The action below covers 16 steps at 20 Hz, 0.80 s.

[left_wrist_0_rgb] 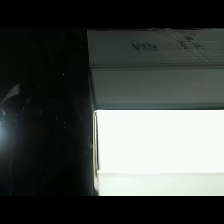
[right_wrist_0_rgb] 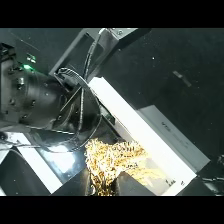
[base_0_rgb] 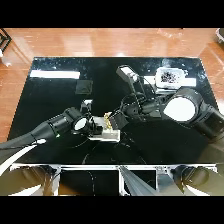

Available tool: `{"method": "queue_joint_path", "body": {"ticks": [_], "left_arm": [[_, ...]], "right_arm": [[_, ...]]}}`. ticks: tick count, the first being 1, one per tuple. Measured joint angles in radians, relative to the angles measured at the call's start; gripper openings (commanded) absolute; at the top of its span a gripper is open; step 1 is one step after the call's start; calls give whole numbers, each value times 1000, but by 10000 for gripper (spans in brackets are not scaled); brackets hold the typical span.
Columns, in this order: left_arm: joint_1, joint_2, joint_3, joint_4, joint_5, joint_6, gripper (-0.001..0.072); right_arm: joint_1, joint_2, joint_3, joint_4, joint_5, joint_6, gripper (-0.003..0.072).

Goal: Fold the box and place the chain.

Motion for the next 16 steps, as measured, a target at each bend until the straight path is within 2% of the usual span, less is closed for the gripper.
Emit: {"method": "queue_joint_path", "body": {"ticks": [10,12,13,16], "left_arm": [[0,0,0,0,0,0,21],[0,0,0,0,1,0,21],[0,0,0,0,2,0,21],[0,0,0,0,6,0,21]], "right_arm": [[25,-47,-61,16,-22,5,29],[34,-60,-64,27,-38,9,412],[35,-65,-65,31,-45,17,437],[23,-61,-66,30,-9,35,436]]}}
